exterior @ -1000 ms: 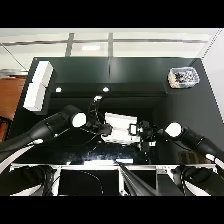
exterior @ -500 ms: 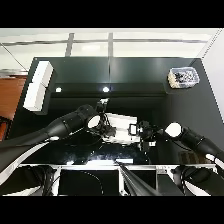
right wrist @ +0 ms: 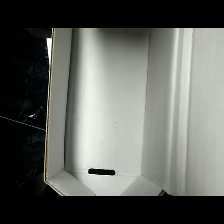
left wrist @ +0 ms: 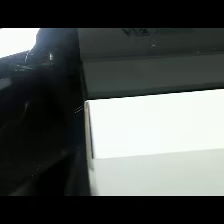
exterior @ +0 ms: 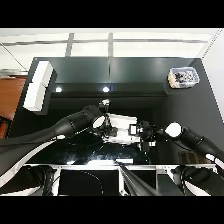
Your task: Fold the box and place the chain.
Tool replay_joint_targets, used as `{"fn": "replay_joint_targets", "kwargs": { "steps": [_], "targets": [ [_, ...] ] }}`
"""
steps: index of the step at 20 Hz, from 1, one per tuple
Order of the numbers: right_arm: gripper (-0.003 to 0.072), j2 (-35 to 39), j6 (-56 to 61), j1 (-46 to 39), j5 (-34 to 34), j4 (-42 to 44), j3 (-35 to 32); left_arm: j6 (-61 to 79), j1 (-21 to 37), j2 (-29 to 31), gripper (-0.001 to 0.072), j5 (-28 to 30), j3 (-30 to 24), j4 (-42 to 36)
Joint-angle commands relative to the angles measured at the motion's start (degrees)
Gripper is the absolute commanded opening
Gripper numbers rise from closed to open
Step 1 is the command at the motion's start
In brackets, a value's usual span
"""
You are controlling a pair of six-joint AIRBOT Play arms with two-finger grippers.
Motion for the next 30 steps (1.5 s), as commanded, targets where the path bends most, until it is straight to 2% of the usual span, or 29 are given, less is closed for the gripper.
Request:
{"fn": "replay_joint_targets", "kwargs": {
  "steps": [1,2,5,9,10,11,12,16,20,23,26,27,28,30],
  "targets": [
    [0.0369,0.0,0.0,0.0,0.0,0.0,0.0,-0.3,-0.2,-0.3,0.0224,0.0,0.1,-0.7],
    [0.0369,0.0,0.0,0.0,0.0,0.0,0.0,-0.3,-0.2,-0.3,0.0156,0.0,0.1,-0.8],
    [0.0369,0.0,0.0,0.0,0.0,0.0,0.0,-0.4,-0.2,-0.3,0.0087,0.0,0.2,-0.8],
    [0.0369,0.0,0.0,0.0,-0.1,0.0,0.0,-0.4,-0.2,-0.3,0.0091,0.0,1.2,-0.7],
    [0.0369,0.0,0.0,0.0,-0.1,0.0,0.0,-0.4,-0.2,-0.3,0.0164,-0.1,1.6,-0.8],
    [0.0369,0.0,0.0,0.0,-0.2,0.0,0.0,-0.4,-0.2,-0.3,0.0317,-0.3,2.0,-0.7],
    [0.0369,0.0,0.0,0.0,-0.2,0.0,0.0,-0.4,-0.2,-0.3,0.0362,-0.5,2.3,-0.6],
    [0.0369,0.0,0.0,0.0,-0.2,0.0,0.0,-0.4,-0.2,-1.4,0.0361,-0.9,2.3,-0.5],
    [0.0369,0.0,0.0,0.0,-0.2,0.0,0.0,-0.5,-1.3,-3.6,0.0349,-2.8,3.8,1.7],
    [0.0369,0.0,0.0,0.0,-0.2,0.0,0.0,-2.5,-1.9,-3.7,0.0274,-3.6,4.0,4.4],
    [0.0369,0.0,0.0,0.0,-0.2,0.0,0.0,-3.0,-1.9,-3.7,0.0273,-3.5,4.0,4.4],
    [0.0369,0.0,0.0,0.0,-0.2,0.0,0.0,-3.0,-1.9,-3.7,0.0225,-3.5,4.0,4.4],
    [0.0369,0.0,0.0,0.0,-0.2,0.0,0.0,-3.0,-1.9,-3.7,0.0216,-3.5,4.0,4.4],
    [0.0369,0.0,0.0,0.0,-0.2,0.0,0.0,-3.0,-1.9,-3.7,0.0143,-3.5,4.0,4.4]
  ]
}}
